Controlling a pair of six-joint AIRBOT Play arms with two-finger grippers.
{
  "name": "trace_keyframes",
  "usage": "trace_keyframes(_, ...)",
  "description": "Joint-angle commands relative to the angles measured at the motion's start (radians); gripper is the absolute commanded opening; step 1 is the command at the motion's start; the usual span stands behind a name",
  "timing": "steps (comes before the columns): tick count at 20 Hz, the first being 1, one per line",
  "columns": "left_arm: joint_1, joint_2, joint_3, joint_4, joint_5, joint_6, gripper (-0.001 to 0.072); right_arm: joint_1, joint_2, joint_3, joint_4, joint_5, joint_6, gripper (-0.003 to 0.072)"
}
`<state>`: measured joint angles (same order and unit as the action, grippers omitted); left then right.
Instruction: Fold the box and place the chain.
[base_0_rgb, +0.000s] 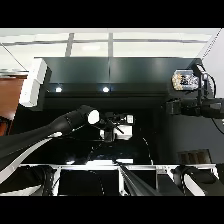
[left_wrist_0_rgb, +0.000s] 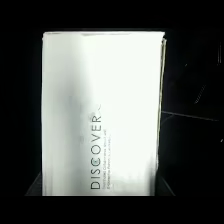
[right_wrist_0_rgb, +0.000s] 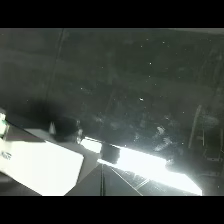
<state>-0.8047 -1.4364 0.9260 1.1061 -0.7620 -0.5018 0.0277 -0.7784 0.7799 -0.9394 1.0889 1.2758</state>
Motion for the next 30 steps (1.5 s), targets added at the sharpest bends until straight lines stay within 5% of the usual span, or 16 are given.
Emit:
trace_keyframes(1, 0.040, 0.044, 0.005, 0.057, -0.010, -0.099, 0.0076, -0.001, 0.001, 0.001, 0.000, -0.001, 0.000, 0.0018)
trace_keyframes(8, 0.326, 0.208, 0.003, 0.145, -0.224, -0.472, 0.0030, -0.001, 0.001, 0.001, 0.000, -0.001, 0.000, 0.0018)
trace_keyframes(15, 0.856, 0.466, -0.168, 0.244, -0.325, -0.769, 0.0030, -0.001, 0.001, 0.001, 0.000, -0.001, 0.000, 0.0018)
trace_keyframes(23, 1.402, 0.446, -0.203, 0.278, -0.360, -0.812, 0.0031, -0.001, 0.001, 0.001, 0.000, -0.001, 0.000, 0.0018)
trace_keyframes(26, 1.530, 0.446, -0.203, 0.370, -0.325, -0.757, 0.0032, -0.001, 0.001, 0.001, 0.000, -0.001, 0.000, 0.0018)
trace_keyframes(30, 1.630, 0.436, -0.203, 0.266, -0.225, -0.486, 0.0033, -0.001, 0.001, 0.001, 0.000, -0.001, 0.000, 0.0018)
